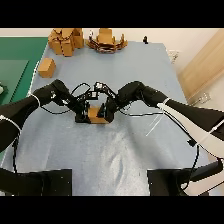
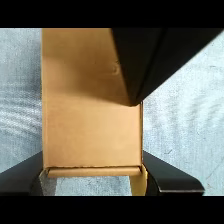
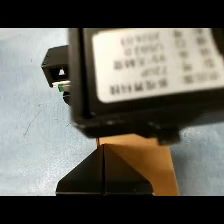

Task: Fold the box.

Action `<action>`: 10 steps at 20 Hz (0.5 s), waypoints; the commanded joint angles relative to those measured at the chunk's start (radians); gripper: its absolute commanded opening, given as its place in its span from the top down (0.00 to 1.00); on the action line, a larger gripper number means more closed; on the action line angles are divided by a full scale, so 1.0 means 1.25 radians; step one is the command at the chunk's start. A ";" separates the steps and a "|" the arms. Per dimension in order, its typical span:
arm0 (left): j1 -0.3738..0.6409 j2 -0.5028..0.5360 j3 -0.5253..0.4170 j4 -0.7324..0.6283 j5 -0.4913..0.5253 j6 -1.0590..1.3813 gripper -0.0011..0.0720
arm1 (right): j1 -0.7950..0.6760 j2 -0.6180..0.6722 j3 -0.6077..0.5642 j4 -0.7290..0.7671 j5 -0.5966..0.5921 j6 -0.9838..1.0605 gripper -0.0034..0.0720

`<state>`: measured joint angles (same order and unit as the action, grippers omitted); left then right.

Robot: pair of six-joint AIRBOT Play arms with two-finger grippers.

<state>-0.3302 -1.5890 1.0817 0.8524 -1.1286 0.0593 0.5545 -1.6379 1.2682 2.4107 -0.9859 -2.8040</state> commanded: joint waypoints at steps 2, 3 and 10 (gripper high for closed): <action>0.000 0.000 0.001 0.000 0.001 0.000 0.96 | 0.000 -0.017 -0.013 -0.023 0.011 0.021 0.95; 0.000 0.000 0.000 0.000 0.000 0.000 0.96 | 0.001 -0.019 -0.013 -0.023 0.010 0.021 0.95; 0.000 0.000 0.001 0.000 0.000 0.000 0.96 | 0.001 0.060 -0.012 -0.018 0.016 0.020 0.95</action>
<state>-0.3305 -1.5890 1.0817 0.8520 -1.1286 0.0566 0.5549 -1.6062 1.2530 2.3772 -0.9741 -2.7811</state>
